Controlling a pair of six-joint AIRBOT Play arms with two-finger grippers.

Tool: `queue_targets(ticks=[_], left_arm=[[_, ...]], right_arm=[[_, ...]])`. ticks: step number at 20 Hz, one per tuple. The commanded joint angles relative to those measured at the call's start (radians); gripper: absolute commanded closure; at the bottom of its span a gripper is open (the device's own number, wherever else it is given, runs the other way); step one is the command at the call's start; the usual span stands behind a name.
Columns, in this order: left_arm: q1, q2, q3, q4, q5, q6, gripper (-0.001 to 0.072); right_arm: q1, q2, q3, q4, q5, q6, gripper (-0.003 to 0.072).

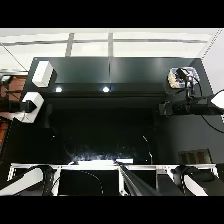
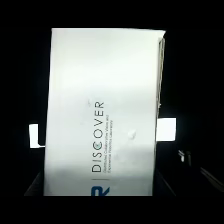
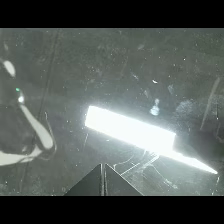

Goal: Fold the box and place the chain.

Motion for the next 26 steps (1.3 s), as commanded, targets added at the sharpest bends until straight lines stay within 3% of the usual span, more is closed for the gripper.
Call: queue_targets(ticks=[1, 7, 11, 13, 17, 20, 24, 25, 26], left_arm=[[0.031, -0.127, 0.122, -0.035, 0.003, 0.000, 0.0416], [-0.025, -0.249, 0.182, -0.072, 0.075, 0.001, 0.0415], [-0.072, -0.274, 0.182, -0.070, 0.143, 0.000, 0.0394], [-0.083, -0.274, 0.182, -0.071, 0.191, -0.012, -0.0001], [-0.088, -0.239, 0.189, -0.060, 0.163, -0.012, 0.0000], [-0.084, -0.141, 0.189, -0.035, 0.125, -0.013, 0.0000], [-0.114, 0.005, 0.188, -0.037, -0.041, -0.052, 0.0002], [-0.126, 0.037, 0.188, -0.043, -0.075, -0.083, 0.0027], [-0.143, 0.071, 0.188, -0.047, -0.109, -0.148, 0.0209]], right_arm=[[-0.001, 0.001, 0.001, 0.000, -0.002, 0.006, 0.0658], [-0.001, 0.000, 0.001, -0.002, -0.016, 0.014, 0.0658], [-0.001, 0.000, 0.001, -0.001, -0.064, 0.019, 0.0658], [-0.001, 0.000, 0.001, -0.002, -0.065, 0.026, 0.0658], [-0.001, 0.000, 0.001, -0.001, -0.062, 0.032, 0.0658], [-0.001, 0.000, 0.001, -0.002, -0.063, 0.031, 0.0658], [0.000, 0.000, 0.001, 0.000, -0.110, 0.031, 0.0658], [-0.001, 0.000, 0.001, -0.003, -0.103, 0.031, 0.0657], [-0.001, 0.002, 0.001, -0.011, -0.098, 0.031, 0.0657]])
